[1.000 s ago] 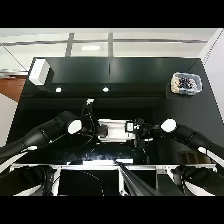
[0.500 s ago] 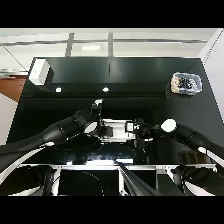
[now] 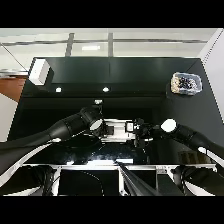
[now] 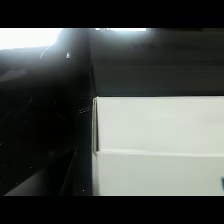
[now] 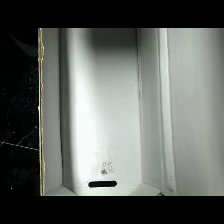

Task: Fold the box and place the chain.

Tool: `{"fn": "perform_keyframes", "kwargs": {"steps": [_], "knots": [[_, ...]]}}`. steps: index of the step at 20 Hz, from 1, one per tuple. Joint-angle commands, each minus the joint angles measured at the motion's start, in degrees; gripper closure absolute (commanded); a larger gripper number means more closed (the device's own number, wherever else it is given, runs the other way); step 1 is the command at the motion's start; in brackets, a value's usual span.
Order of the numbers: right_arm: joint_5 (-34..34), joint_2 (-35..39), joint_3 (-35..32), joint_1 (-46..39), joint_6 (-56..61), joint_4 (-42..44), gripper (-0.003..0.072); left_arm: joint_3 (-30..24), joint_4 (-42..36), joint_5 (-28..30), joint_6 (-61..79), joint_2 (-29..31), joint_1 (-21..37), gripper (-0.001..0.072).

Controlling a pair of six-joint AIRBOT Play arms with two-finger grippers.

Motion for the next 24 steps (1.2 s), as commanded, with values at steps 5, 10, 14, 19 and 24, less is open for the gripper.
{"fn": "perform_keyframes", "kwargs": {"steps": [5, 10, 14, 19, 24], "knots": [[0.0, 0.0, 0.0, 0.0, 0.0, 0.0, 0.0205, 1.2, 0.1, 0.6, -0.7, -1.4, 0.2, 0.0437], [0.0, 0.0, 0.0, 0.0, 0.0, 0.0, 0.0205, 1.2, 0.1, -1.1, -0.7, -2.3, 0.2, 0.0437], [0.0, 0.0, 0.0, 0.0, 0.0, 0.0, 0.0205, 1.2, 0.2, -0.9, -0.7, -2.5, 0.2, 0.0437], [0.0, 0.0, 0.0, 0.0, 0.0, 0.0, 0.0205, 1.2, 0.1, -0.9, -0.7, -2.5, 0.2, 0.0437], [0.0, 0.0, 0.0, 0.0, 0.0, 0.0, 0.0205, 1.4, 0.1, -0.9, -0.7, -2.5, 0.2, 0.0442]]}}
